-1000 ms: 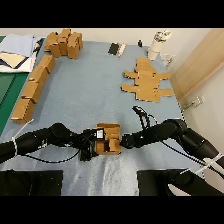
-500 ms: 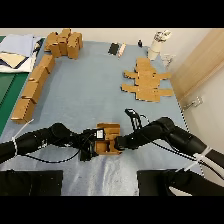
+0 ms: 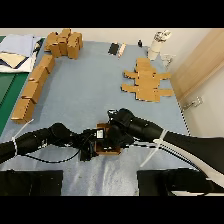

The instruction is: Fold the box.

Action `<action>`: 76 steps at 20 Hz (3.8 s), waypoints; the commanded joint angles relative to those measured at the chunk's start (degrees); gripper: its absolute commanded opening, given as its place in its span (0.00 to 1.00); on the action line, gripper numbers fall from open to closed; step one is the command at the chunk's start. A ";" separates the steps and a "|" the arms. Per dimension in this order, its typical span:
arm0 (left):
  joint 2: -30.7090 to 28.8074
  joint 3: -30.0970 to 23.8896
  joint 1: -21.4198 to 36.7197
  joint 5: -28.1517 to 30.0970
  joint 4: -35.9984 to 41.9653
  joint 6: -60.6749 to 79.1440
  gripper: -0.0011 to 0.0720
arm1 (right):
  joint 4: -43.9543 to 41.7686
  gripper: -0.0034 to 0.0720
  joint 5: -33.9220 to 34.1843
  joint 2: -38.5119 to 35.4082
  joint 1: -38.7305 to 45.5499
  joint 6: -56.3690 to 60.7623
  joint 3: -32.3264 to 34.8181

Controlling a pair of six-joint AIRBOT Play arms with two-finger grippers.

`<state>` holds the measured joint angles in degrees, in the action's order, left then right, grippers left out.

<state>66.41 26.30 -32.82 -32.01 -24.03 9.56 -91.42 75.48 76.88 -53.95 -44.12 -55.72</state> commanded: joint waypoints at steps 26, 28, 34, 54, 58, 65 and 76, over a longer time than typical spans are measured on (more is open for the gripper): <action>0.02 0.00 0.00 0.02 0.00 0.00 0.61 | -33.24 0.05 -15.98 -1.11 40.17 -55.28 4.11; 0.02 0.00 0.00 0.04 0.00 0.00 0.61 | -56.43 0.04 -9.77 4.44 42.49 -84.87 3.39; 0.02 0.00 0.00 0.00 -0.02 0.00 0.61 | -58.73 0.04 -1.99 0.15 36.06 -100.41 5.88; 0.02 0.00 0.00 0.07 -0.02 0.00 0.61 | -6.43 0.69 -37.79 -35.65 -6.19 -85.94 27.28; 0.02 0.00 0.00 0.07 0.00 0.00 0.61 | -1.60 0.69 -37.83 -34.82 -6.51 -83.49 27.30; 0.02 0.00 0.00 0.02 0.00 0.00 0.61 | 10.99 0.68 -38.95 -32.65 -9.97 -73.26 27.36; 0.02 0.00 0.00 0.07 -0.02 -0.02 0.61 | 44.72 0.58 -32.50 -25.79 -25.14 -36.61 27.61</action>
<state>66.41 26.30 -32.82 -31.83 -24.03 9.56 -54.70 41.47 48.84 -77.10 -88.77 -27.94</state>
